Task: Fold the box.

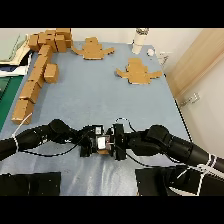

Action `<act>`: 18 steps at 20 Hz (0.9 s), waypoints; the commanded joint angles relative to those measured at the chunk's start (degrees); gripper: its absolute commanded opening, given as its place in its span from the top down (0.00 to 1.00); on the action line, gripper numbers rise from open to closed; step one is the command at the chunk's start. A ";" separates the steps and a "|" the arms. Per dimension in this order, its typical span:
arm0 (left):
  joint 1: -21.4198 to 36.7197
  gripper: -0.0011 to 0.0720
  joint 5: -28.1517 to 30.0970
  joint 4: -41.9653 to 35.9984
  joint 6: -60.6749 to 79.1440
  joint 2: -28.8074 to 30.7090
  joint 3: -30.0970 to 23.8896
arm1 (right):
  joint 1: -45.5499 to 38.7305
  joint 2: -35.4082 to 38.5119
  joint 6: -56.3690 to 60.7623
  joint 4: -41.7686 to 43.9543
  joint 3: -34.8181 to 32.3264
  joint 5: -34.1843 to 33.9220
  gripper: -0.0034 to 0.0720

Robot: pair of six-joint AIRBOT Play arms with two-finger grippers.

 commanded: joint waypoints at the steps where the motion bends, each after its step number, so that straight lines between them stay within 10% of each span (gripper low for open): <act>1: 0.00 0.27 0.00 0.00 0.02 -0.02 0.02 | 3.26 0.04 0.61 -3.41 -1.62 4.57 0.18; 10: 0.00 0.27 0.00 0.00 0.02 -0.02 0.04 | 7.61 0.04 11.30 -15.08 -4.50 7.26 0.19; 18: 0.00 0.27 0.00 0.00 0.02 -0.02 0.04 | 7.63 0.90 11.32 -15.30 -4.46 7.10 0.50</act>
